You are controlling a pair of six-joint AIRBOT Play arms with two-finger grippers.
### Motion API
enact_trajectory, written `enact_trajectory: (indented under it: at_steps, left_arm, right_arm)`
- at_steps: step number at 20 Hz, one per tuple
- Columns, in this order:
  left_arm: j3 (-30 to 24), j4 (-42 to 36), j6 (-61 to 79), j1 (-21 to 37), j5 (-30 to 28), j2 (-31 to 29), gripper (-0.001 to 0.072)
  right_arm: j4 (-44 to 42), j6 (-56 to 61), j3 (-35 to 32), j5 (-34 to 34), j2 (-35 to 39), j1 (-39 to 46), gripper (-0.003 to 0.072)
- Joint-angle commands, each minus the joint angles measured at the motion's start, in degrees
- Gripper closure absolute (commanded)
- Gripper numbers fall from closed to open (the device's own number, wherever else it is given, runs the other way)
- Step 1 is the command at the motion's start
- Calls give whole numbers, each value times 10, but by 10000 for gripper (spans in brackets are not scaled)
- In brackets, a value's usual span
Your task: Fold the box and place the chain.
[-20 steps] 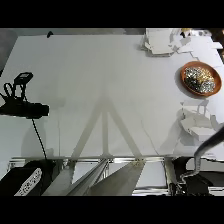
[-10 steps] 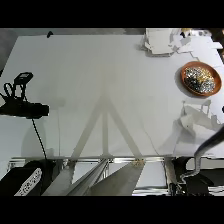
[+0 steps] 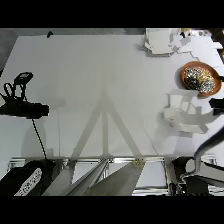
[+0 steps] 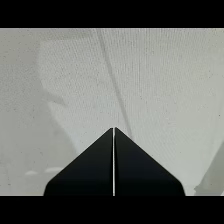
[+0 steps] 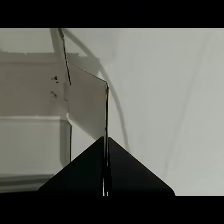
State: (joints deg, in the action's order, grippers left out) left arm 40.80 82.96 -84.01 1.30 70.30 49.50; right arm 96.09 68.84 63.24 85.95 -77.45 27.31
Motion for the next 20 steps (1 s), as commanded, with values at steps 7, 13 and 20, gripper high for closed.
enact_trajectory:
  at_steps: [7, 13, 20]
  left_arm:
    - [0, 0, 0, 0, 0, 0, 699]
    - [0, -2, 0, 0, -1, 0, 699]
    - [0, -2, 16, 0, -122, 0, 592]
  right_arm:
    - [-306, 24, -325, -360, 317, -339, 668]
    - [-267, 146, -381, -489, 346, -548, 667]
    - [-205, 214, -381, -489, 346, -583, 666]
